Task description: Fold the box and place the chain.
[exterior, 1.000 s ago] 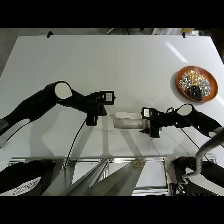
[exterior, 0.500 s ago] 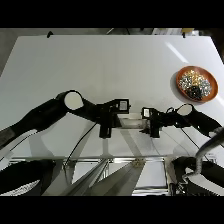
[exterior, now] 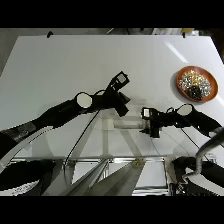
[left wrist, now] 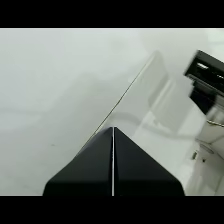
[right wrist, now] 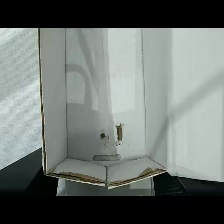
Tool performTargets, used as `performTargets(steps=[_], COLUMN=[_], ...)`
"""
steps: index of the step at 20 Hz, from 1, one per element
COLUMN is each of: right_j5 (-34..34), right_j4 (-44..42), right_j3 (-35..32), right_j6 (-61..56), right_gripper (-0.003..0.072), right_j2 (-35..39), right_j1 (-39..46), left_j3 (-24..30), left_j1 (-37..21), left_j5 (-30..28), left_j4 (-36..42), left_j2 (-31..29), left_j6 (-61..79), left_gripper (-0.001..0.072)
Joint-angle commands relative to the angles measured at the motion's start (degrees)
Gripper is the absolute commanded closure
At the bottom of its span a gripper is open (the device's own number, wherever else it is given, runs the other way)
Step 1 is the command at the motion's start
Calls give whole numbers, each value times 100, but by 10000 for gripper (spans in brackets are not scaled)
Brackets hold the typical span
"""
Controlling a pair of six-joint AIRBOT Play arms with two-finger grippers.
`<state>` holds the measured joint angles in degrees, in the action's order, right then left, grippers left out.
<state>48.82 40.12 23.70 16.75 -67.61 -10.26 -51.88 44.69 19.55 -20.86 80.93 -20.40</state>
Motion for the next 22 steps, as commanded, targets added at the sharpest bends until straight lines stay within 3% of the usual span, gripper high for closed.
performTargets(steps=[1, 7, 11, 16, 18, 21, 22], right_j5=[0, 0, 0, 0, 0, 0, 0], right_j4=[0, 0, 0, 0, 0, 0, 0], right_j3=[-2, -2, -2, -2, -2, -2, -2], right_j6=[0, 0, 0, 0, 0, 0, 0], right_gripper=[345, 345, 345, 345, 345, 345, 345], right_j2=[0, 0, 0, 0, 0, 0, 0], right_j1=[-2, -2, -2, -2, -2, -2, -2], left_j3=[-2, -2, -2, -2, -2, -2, -2], left_j1=[9, -22, -372, -872, -852, -852, -852], left_j5=[-15, 413, 1060, 2946, 3742, 4232, 4216], left_j4=[271, 28, -153, -3220, -4382, -4743, -4693], left_j2=[328, 531, 111, -826, -907, -772, -693], left_j6=[-63, -68, -63, -514, -398, -90, 0], left_gripper=[705, 702, 705, 705, 695, 544, 538])
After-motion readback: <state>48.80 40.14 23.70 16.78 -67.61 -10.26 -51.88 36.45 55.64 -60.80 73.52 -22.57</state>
